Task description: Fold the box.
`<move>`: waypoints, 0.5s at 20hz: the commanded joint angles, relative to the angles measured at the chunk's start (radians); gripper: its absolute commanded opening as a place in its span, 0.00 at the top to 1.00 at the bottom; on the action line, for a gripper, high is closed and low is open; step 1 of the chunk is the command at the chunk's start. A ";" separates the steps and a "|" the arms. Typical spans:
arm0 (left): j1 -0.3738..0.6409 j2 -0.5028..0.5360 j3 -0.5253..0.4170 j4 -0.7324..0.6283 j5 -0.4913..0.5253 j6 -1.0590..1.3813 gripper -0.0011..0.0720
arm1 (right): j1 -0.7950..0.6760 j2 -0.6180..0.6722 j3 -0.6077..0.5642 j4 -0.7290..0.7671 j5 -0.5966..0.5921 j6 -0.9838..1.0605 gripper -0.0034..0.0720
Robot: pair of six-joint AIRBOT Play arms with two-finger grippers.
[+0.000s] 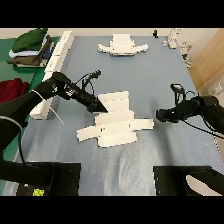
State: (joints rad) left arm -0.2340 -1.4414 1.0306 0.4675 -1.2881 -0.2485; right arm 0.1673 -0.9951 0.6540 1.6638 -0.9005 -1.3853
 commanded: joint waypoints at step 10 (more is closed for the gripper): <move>-0.320 0.408 -0.442 -0.131 0.570 0.470 0.97 | 0.001 -0.002 0.076 -0.085 0.010 0.270 0.58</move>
State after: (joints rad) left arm -0.4839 -1.0946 0.6807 0.3904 -0.8616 0.1253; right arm 0.1673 -0.9962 0.7261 1.5597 -0.8917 -1.1347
